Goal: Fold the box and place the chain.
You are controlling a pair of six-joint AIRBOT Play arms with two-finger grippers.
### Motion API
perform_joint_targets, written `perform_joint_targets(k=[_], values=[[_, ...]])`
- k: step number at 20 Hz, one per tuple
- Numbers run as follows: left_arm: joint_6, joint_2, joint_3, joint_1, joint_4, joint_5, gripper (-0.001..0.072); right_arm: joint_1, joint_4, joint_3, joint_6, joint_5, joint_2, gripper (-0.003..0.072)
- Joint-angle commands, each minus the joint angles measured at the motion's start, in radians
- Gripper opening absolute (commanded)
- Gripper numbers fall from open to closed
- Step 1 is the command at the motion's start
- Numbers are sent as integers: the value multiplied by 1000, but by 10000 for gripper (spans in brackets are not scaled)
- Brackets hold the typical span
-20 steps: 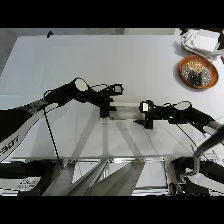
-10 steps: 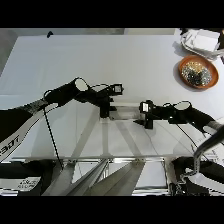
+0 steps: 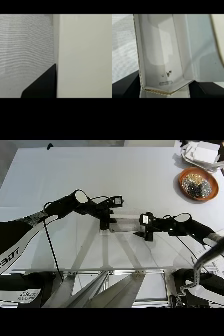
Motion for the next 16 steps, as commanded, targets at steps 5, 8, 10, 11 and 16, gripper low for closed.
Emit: perform_joint_targets(k=[5,8,10,11,16], values=[[0,-1,0,-1,0,-11,12,1,0,-1,0,2,0,415],[0,5,0,-1,0,-12,17,1,0,-1,0,2,0,415],[0,20,0,3,1,-26,167,1,0,-1,0,2,0,415],[0,34,0,9,1,-47,223,1,0,-1,0,2,0,415],[-8,108,0,41,97,-206,301,1,0,-1,0,2,0,415]])
